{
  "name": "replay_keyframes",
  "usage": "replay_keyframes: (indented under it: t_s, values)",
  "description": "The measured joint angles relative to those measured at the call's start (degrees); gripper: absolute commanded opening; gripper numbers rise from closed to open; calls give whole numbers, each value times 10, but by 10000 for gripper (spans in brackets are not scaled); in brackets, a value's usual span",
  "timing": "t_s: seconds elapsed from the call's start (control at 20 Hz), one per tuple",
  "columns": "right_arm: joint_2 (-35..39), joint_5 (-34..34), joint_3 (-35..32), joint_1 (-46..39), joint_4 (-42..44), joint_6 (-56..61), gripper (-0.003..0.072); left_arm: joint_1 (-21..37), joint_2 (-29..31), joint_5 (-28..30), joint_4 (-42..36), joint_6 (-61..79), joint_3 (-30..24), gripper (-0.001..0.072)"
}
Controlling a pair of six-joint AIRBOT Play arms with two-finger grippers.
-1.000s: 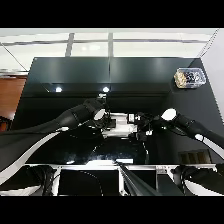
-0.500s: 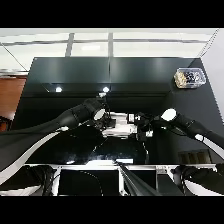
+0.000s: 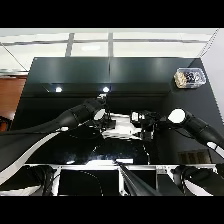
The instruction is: Fold the box and place the chain.
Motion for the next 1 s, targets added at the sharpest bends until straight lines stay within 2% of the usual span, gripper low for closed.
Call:
replay_keyframes:
  t_s: [0.15,0.2,0.35,0.4,0.45,0.65,1.0]
  values:
    - [-2,7,-1,1,-8,7,616,0,0,0,0,2,0,32]
    - [-6,8,-1,1,-8,7,443,0,0,0,0,2,0,32]
    - [-19,10,-1,1,5,9,391,0,0,0,0,4,0,32]
    - [-22,10,-1,2,12,8,136,0,0,0,0,4,0,32]
    - [-24,10,-1,3,18,5,26,0,0,0,0,4,0,32]
    - [-31,-2,-1,22,43,-2,28,0,0,0,0,4,0,32]
    - [-46,-71,-1,65,82,-5,19,0,0,0,1,4,0,32]
